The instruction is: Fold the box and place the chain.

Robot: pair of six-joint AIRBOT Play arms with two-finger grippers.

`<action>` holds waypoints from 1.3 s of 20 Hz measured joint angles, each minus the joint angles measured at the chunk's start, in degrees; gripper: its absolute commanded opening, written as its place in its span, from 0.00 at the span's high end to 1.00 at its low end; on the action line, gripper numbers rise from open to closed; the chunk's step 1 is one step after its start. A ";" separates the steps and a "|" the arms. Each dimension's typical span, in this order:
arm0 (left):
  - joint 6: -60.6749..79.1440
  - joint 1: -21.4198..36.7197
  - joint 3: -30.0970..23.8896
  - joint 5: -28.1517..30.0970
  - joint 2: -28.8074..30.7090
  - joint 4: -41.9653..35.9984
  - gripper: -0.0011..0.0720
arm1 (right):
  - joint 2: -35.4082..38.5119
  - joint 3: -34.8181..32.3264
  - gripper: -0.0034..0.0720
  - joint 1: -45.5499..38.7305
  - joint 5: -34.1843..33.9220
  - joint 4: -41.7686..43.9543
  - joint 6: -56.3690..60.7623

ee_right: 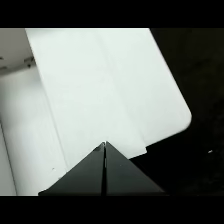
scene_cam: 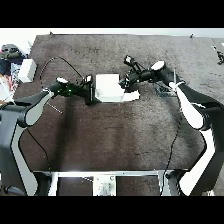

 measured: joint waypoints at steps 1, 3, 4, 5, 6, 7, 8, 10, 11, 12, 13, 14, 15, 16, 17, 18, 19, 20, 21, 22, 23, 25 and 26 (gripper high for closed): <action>0.00 0.00 0.00 0.00 0.00 0.00 0.76 | 1.16 0.11 0.94 -0.28 1.01 0.00 0.04; 0.02 0.00 0.00 0.00 0.00 0.00 0.76 | 3.91 0.28 0.94 -1.25 4.85 -0.24 0.13; 0.00 0.00 0.00 0.00 0.00 0.00 0.76 | 5.09 0.33 0.93 -1.57 6.84 -0.92 0.46; 0.00 0.00 0.00 0.00 0.00 0.00 0.76 | 6.23 0.33 0.67 -1.84 8.81 -2.05 1.29; 0.00 0.00 0.00 0.00 0.00 0.00 0.76 | 7.19 0.33 0.09 -1.90 10.54 -3.69 2.16; 0.00 0.00 0.00 0.00 0.00 0.00 0.76 | 7.80 0.31 0.00 -1.90 11.61 -5.62 2.80; 0.00 0.00 0.00 0.00 0.00 0.00 0.76 | 8.24 -0.02 0.00 -1.88 11.85 -7.85 2.91; 0.00 0.00 0.00 0.00 0.00 0.02 0.76 | 8.72 -1.27 0.00 -1.44 11.47 -11.76 2.36; 0.00 0.00 0.00 0.00 0.00 0.00 0.76 | 8.81 -2.25 0.00 -1.03 10.32 -13.09 1.22; 0.00 0.00 0.00 0.00 0.00 0.02 0.76 | 8.81 -3.26 0.00 -0.63 9.09 -14.14 -0.31; 0.00 0.00 0.00 0.00 0.00 0.02 0.76 | 8.68 -4.22 0.00 -0.44 7.78 -14.95 -1.95; 0.00 0.00 0.00 0.00 0.00 0.02 0.76 | 8.41 -5.22 0.01 -0.07 6.56 -15.82 -3.69; 0.00 0.00 0.00 0.00 0.00 0.02 0.76 | 8.07 -6.03 0.01 0.28 5.70 -16.33 -4.98; 0.02 0.00 0.00 0.00 0.00 0.02 0.76 | 7.65 -6.64 0.01 0.66 4.92 -16.48 -6.05; 0.00 0.00 0.00 0.00 0.00 0.02 0.76 | 7.17 -7.10 0.01 1.01 4.13 -16.68 -6.91; 0.00 0.00 0.00 0.00 0.00 0.00 0.76 | 6.60 -7.43 0.01 1.09 3.61 -16.74 -7.39; 0.00 0.00 0.00 0.00 0.00 0.00 0.76 | 6.05 -7.67 0.14 1.09 2.82 -16.65 -7.85; 0.02 0.00 0.00 0.00 0.00 0.02 0.76 | 5.64 -7.80 0.25 1.16 2.40 -16.22 -8.22; 0.00 0.00 0.00 0.00 0.00 0.00 0.76 | 5.16 -7.93 0.24 1.33 2.10 -15.58 -8.39; 0.02 0.00 0.00 0.00 0.00 0.00 0.76 | 4.81 -8.04 0.24 1.44 1.95 -15.30 -8.66; 0.00 0.00 0.00 0.00 0.00 0.00 0.76 | 4.57 -8.13 0.24 1.44 1.86 -14.93 -8.79; 0.00 0.00 0.00 0.00 0.00 0.02 0.76 | 4.24 -8.26 0.49 1.40 1.64 -14.25 -9.03; 0.00 0.00 0.00 0.00 0.00 0.00 0.76 | 4.11 -8.31 0.49 1.46 1.97 -13.66 -9.03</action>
